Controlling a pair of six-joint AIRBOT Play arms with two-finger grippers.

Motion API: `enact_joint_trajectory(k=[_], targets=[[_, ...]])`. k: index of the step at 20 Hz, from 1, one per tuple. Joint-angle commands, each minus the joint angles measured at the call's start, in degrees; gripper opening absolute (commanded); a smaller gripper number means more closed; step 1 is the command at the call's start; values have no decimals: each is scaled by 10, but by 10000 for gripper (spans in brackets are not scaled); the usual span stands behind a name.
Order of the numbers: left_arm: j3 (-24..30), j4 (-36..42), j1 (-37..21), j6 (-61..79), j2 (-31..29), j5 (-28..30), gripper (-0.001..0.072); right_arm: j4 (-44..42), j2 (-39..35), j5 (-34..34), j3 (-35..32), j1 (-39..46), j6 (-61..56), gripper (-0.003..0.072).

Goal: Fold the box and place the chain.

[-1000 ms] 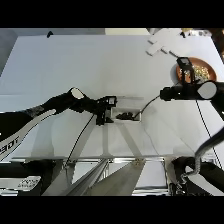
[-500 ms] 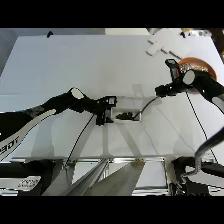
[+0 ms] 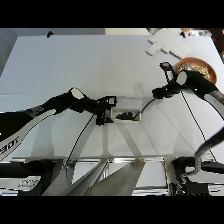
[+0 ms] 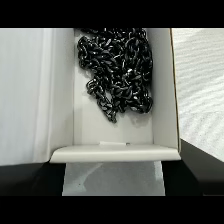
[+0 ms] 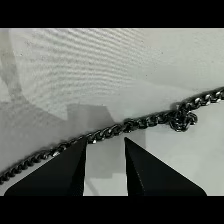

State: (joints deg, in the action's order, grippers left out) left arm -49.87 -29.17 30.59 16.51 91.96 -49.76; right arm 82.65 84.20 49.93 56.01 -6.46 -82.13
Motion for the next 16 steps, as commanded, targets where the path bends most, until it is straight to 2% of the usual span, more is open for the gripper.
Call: enact_joint_trajectory(k=[1, 3, 6, 7, 11, 16], targets=[[0, 0, 0, 0, 0, 0, 326, 12, 16, -2, 1, -5, -15, 240], [0, 0, 0, 0, 0, 0, 326, 12, 16, 0, 1, -5, -15, 235], [0, 0, 0, 0, 0, 0, 326, 12, 19, 0, 1, -5, -17, 144], [0, 0, 0, 0, 0, 0, 326, 12, 23, 3, 0, -5, -19, 34], [0, 0, 0, 0, 0, 0, 326, 12, 20, 31, 0, -5, -3, 20], [0, 0, 0, 0, 0, 0, 326, 4, -82, 73, 0, -6, 1, 20]])
